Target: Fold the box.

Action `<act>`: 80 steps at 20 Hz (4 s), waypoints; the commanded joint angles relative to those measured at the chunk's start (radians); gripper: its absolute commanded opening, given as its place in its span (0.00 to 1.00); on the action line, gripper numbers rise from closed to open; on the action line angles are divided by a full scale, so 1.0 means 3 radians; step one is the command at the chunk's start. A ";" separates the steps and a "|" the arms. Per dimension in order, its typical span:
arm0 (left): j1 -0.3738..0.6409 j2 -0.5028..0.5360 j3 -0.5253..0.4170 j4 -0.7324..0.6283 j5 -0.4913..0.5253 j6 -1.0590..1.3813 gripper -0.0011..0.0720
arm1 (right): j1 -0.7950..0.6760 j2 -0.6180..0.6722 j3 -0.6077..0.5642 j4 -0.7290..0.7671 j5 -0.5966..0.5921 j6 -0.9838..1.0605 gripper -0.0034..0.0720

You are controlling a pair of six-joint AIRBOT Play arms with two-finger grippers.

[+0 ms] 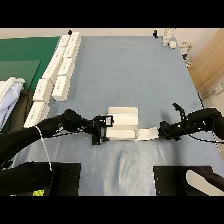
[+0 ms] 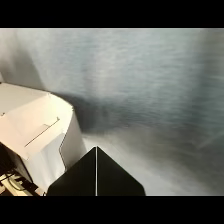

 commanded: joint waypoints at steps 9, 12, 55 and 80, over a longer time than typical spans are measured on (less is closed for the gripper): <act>-0.0001 0.0001 0.0003 0.0000 0.0000 0.0001 0.65 | 0.0752 0.0092 0.0239 0.0422 0.0304 0.0093 0.05; -0.0001 0.0001 0.0003 0.0001 0.0000 0.0001 0.65 | 0.0753 0.0183 0.0384 0.0343 0.0177 0.0257 0.38; -0.0001 0.0001 0.0003 0.0000 0.0000 0.0001 0.65 | 0.3529 -0.1167 0.2005 -0.2848 -0.0287 0.4247 0.70; -0.0001 0.0001 0.0003 0.0000 0.0001 0.0001 0.65 | 0.2246 -0.0429 0.2246 -0.2700 -0.0577 0.3208 0.08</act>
